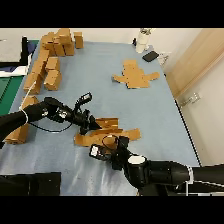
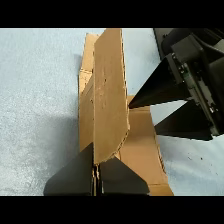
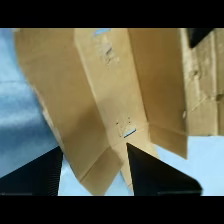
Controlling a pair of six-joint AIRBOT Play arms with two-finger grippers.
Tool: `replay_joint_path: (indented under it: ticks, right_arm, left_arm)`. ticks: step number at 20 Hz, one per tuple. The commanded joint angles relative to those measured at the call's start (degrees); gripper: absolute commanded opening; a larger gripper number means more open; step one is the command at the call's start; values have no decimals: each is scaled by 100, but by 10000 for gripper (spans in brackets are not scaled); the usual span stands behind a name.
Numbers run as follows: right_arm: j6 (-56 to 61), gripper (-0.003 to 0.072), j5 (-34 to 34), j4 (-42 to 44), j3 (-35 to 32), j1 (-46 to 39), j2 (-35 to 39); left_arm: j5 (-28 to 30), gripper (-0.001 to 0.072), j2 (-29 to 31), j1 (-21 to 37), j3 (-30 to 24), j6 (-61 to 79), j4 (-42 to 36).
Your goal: Fold the box.
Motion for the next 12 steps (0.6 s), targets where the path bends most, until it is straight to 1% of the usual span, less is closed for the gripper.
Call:
replay_joint_path:
  ticks: [1,4,5,6,7,10,12]
  right_arm:
    - [319,583,164,-315,79,-122,-131]
    - [313,583,170,-295,127,-118,-131]
    - [227,584,63,-297,170,-125,-131]
    - [249,720,-238,-289,229,-136,-92]
    - [262,720,-313,-179,249,-225,-11]
    - [155,720,-223,63,205,-789,396]
    - [-352,720,-61,188,59,-1073,774]
  left_arm:
    - [0,13,-4,0,2,2,2]
    - [2,13,-4,2,2,2,2]
    - [0,13,-4,0,2,2,2]
    - [2,13,-4,2,2,2,2]
    - [-4,13,-4,0,2,2,2]
    - [0,13,-4,0,2,2,2]
    - [0,13,-4,2,2,2,2]
